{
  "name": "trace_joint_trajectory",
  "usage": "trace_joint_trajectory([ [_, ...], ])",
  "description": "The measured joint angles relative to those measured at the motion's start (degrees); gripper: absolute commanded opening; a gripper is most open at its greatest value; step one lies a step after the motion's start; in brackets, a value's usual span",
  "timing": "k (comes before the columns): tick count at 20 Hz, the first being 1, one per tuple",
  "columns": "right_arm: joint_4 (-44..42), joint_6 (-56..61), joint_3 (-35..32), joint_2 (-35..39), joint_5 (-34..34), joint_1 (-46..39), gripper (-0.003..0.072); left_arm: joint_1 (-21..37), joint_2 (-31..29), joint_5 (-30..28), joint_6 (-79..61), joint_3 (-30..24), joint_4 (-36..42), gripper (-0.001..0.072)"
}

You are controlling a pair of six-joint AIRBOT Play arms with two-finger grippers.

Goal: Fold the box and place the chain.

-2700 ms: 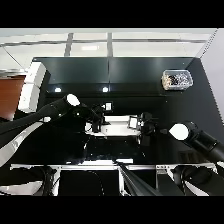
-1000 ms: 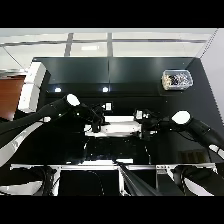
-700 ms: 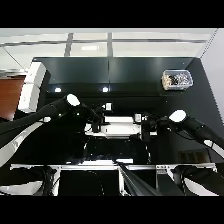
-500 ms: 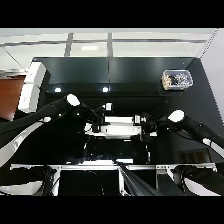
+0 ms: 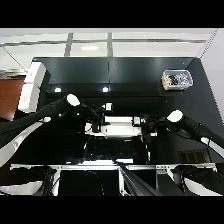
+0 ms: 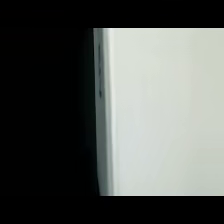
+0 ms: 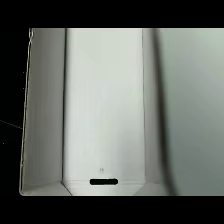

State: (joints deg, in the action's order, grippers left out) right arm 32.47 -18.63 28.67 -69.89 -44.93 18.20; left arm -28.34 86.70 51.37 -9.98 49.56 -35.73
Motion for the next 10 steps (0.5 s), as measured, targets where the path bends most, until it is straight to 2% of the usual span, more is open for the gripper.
trace_joint_trajectory([
  [9,0.87,1.11,0.02,-0.11,0.26,0.11,0.07,0.02,0.0,0.0,0.0,0.0,0.0,0.0025],
  [10,0.92,1.16,0.04,-0.11,0.26,0.11,0.0631,0.0,0.0,0.0,0.0,0.0,0.0,0.0025],
])
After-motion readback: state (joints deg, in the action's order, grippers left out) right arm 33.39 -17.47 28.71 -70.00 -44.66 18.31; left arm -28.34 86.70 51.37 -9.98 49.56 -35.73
